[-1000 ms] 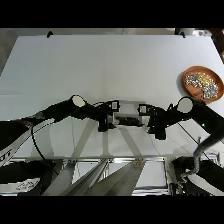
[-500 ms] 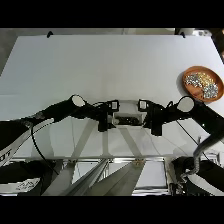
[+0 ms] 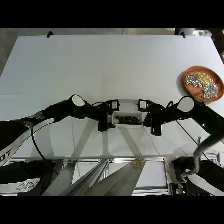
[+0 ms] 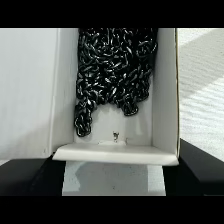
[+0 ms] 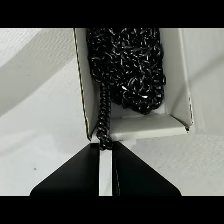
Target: Fold the box and place the chain.
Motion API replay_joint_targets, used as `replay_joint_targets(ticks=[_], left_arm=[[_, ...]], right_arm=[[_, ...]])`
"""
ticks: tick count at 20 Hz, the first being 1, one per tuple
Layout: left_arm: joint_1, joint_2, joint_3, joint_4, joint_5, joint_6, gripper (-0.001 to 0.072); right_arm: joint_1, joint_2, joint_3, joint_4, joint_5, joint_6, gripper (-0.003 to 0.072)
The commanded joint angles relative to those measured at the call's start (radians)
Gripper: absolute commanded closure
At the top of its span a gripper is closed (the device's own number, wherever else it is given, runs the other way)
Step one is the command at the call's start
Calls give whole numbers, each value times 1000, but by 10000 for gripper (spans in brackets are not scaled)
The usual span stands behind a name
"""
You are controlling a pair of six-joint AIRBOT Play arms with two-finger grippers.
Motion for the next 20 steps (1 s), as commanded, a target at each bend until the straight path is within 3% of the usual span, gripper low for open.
replay_joint_targets(ticks=[1,4,10,15,17,20], left_arm=[[-1,0,0,0,-2,2,313],[-1,0,0,0,-2,2,313],[-1,0,0,0,-2,2,313],[-1,0,0,0,-2,2,313],[-1,0,0,0,-2,2,313],[-1,0,0,0,-2,2,313]], right_arm=[[1,2,1,-55,15,1,666],[-6,22,1,-132,29,48,666],[-60,125,1,-106,56,53,666],[-59,166,1,204,93,44,665],[-59,165,1,289,35,45,665],[-59,154,1,301,-69,46,664]])
